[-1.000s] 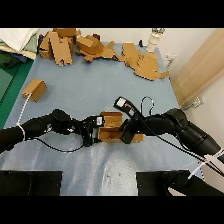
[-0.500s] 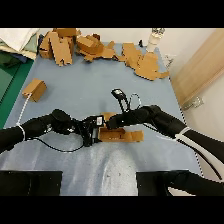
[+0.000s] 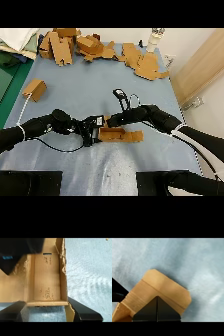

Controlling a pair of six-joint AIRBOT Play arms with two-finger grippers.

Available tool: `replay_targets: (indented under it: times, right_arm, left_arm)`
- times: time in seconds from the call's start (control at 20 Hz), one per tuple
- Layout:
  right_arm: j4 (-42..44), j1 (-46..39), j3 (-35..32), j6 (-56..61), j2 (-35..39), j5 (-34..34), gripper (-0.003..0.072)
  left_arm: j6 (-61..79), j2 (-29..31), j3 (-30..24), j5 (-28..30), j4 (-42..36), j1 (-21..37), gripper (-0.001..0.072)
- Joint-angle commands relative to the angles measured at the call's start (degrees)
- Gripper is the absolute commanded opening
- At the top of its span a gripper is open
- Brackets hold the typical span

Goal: Fold the box.

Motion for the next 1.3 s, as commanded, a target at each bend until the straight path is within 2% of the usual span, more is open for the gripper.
replay_targets:
  times: [0.0, 0.15, 0.25, 0.3, 0.35, 0.4, 0.45, 0.5, 0.7, 0.95, 1.25]
  right_arm:
    - [-8.57, -2.89, 0.55, -0.02, 6.12, -5.51, 0.0003]
    - [-21.03, -5.70, 0.55, -1.75, 16.26, -20.87, 0.0004]
    - [-23.23, -5.81, 0.52, -7.19, 21.68, -29.90, 0.0005]
    - [-22.12, -5.79, 0.39, -9.68, 23.61, -33.05, 0.0035]
    - [-19.47, -5.79, 0.13, -12.26, 24.72, -35.76, 0.0133]
    - [-17.22, -5.79, -0.33, -14.53, 25.00, -38.05, 0.0190]
    - [-15.63, -5.53, -1.07, -16.11, 24.96, -39.56, 0.0329]
    - [-15.45, -5.05, -2.21, -16.44, 24.92, -39.63, 0.0427]
    - [-15.28, -4.52, -5.25, -19.21, 22.36, -35.45, 0.0435]
    - [-13.60, -4.52, -5.27, -21.70, 15.10, -33.83, 0.0435]
    - [-12.68, -4.52, -5.27, -26.16, 11.69, -29.73, 0.0435]
  left_arm:
    - [0.00, -0.02, 0.00, 0.11, 0.02, 0.02, 0.0411]
    - [0.02, -0.02, 0.00, 0.13, 0.02, 0.02, 0.0411]
    - [0.00, -0.02, 0.00, 0.13, 0.02, 0.02, 0.0411]
    - [0.00, -0.02, 0.00, 0.11, 0.02, 0.02, 0.0411]
    - [0.00, -0.02, 0.00, 0.11, 0.02, 0.02, 0.0411]
    - [0.00, -0.02, 0.00, 0.11, 0.02, 0.02, 0.0411]
    - [0.00, -0.02, 0.00, 0.09, 0.00, 0.02, 0.0411]
    - [0.00, -0.02, 0.00, 0.11, 0.02, 0.02, 0.0411]
    - [0.02, -0.02, 0.00, 0.09, 0.02, 0.02, 0.0411]
    - [0.02, -0.02, 0.00, 0.09, 0.00, 0.02, 0.0411]
    - [0.02, -0.02, 0.00, 0.09, 0.00, 0.02, 0.0411]
